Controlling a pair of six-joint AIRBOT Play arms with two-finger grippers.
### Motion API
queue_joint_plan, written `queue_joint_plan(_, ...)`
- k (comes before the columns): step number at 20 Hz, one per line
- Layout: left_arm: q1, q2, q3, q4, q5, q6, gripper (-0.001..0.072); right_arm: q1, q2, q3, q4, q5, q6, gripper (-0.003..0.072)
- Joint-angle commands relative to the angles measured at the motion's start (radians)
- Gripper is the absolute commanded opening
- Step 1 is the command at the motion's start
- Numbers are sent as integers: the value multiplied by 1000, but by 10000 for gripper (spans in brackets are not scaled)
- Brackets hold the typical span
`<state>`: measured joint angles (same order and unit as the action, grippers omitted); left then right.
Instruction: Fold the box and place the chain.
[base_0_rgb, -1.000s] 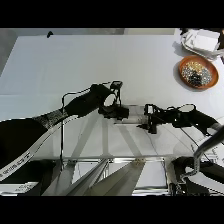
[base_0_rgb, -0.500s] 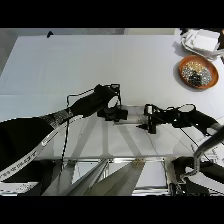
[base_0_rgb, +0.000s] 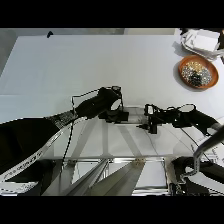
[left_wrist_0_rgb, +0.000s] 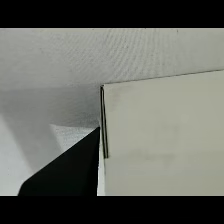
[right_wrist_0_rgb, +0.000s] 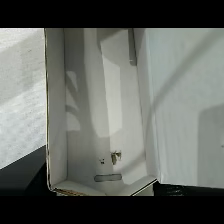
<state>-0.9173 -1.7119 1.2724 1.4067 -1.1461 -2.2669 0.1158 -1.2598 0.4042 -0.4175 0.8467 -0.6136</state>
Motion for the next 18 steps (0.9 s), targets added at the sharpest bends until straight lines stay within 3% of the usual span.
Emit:
queue_joint_plan(1,-2,-3,0,-8,13,-5,185,1,1,0,3,3,3,416)
queue_joint_plan(2,-1,-3,0,-12,12,-4,63,1,1,0,3,3,3,416)
queue_joint_plan(3,-1,-3,0,-16,12,-4,4,1,1,0,3,3,3,416)
queue_joint_plan(7,-1,-3,0,-22,13,-4,7,1,1,0,3,3,3,416)
queue_joint_plan(8,-1,0,0,-26,13,-4,48,1,1,0,3,3,3,416)
queue_joint_plan(11,1,27,0,-58,26,-4,351,1,1,0,3,3,3,416)
queue_joint_plan(12,5,42,0,-61,28,-3,402,1,1,0,3,3,3,416)
queue_joint_plan(18,35,143,0,-64,5,74,402,1,1,0,3,3,3,416)
